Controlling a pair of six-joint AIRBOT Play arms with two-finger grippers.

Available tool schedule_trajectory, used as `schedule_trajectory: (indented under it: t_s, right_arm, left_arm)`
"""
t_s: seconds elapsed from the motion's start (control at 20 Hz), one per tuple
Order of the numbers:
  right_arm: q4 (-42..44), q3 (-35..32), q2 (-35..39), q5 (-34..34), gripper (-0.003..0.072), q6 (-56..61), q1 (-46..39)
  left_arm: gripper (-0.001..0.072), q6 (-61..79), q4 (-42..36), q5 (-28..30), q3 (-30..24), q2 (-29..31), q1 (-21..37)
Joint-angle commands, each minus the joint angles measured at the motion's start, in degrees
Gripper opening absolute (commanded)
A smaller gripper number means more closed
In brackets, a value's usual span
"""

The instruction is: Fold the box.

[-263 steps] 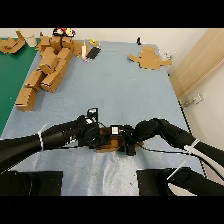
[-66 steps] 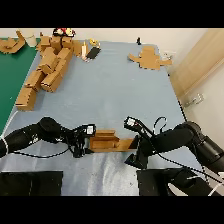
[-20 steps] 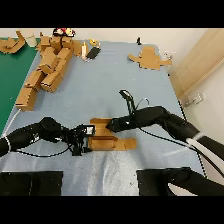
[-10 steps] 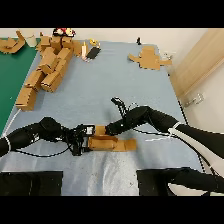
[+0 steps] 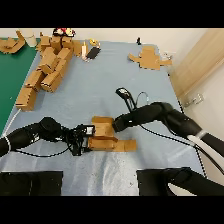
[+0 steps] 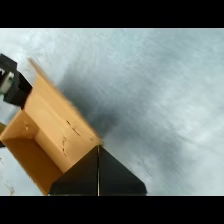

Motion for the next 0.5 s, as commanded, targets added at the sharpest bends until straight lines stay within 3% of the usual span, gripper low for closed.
schedule_trajectory:
  t_s: [0.0,0.2,0.25,0.3,0.35,0.45]
  right_arm:
    - [-10.1,-0.9,9.0,-8.4,0.0002,4.1,0.2]
    - [-2.6,-8.8,15.2,-20.3,0.0005,-15.0,3.0]
    - [-2.7,-11.2,16.2,-20.9,0.0107,-16.3,3.7]
    - [-3.0,-13.0,16.5,-20.1,0.0321,-17.7,4.2]
    - [-3.0,-14.1,16.3,-18.1,0.0429,-20.7,4.2]
    - [-2.9,-14.7,15.1,-11.1,0.0437,-27.4,4.2]
  left_arm:
    - [0.0515,0.0,0.0,0.0,0.0,0.0,0.0]
    - [0.0515,0.0,0.0,0.0,0.0,0.0,0.0]
    - [0.0515,0.0,0.0,0.0,0.0,0.0,0.0]
    - [0.0515,0.0,0.0,0.0,0.0,0.0,0.0]
    - [0.0515,0.0,0.0,0.0,0.0,0.0,0.0]
    - [0.0515,0.0,0.0,0.0,0.0,0.0,0.0]
